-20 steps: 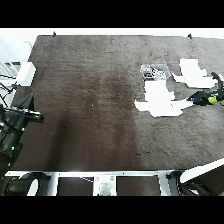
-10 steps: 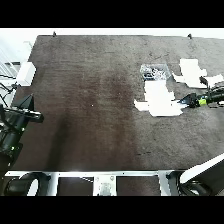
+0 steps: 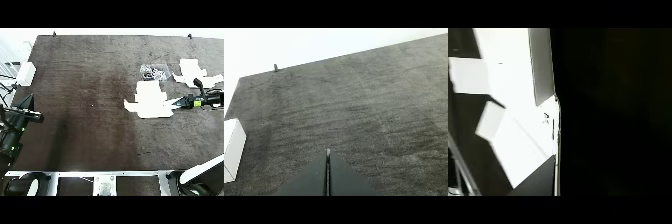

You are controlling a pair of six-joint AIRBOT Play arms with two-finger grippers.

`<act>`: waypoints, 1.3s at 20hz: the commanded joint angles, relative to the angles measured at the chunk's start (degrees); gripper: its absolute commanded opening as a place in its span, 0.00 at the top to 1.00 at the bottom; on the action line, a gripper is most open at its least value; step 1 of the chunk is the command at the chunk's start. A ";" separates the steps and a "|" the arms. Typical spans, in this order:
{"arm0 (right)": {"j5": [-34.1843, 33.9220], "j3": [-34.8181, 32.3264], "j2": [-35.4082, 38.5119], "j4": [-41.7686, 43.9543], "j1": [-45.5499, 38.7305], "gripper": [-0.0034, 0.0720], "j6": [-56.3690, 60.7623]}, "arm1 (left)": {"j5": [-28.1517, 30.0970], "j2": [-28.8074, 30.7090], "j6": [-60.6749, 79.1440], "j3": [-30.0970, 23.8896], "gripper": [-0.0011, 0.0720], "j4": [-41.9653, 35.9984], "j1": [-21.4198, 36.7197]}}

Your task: Fold the box and place the chain.

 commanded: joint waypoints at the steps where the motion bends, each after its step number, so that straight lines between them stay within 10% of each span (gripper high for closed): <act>1: -5.33 -11.91 7.13 9.14 4.90 0.95 -2.10 | 0.04 0.04 0.02 0.07 0.96 0.00 -0.02; 6: -20.72 -24.65 15.78 19.91 19.61 0.95 -1.86 | 0.04 0.04 0.00 0.07 0.96 0.00 -0.02; 14: -40.74 -24.37 15.78 21.70 34.36 0.95 -1.88 | 0.07 0.04 0.00 0.07 0.96 -0.02 -0.02; 20: -43.15 -23.78 15.96 21.86 36.83 0.95 -5.11 | -3.04 0.04 0.02 0.07 0.96 0.02 -0.02; 21: -43.17 -23.23 15.96 21.42 36.98 0.95 -5.14 | -3.08 0.04 0.04 0.07 0.86 0.11 -0.02; 23: -43.69 -22.21 15.96 20.59 36.94 0.95 -5.46 | -3.13 0.04 0.02 0.09 0.08 0.15 -0.02; 26: -43.74 -21.14 15.96 20.31 37.09 0.95 -7.15 | -5.18 0.04 0.00 0.09 0.08 0.15 -0.02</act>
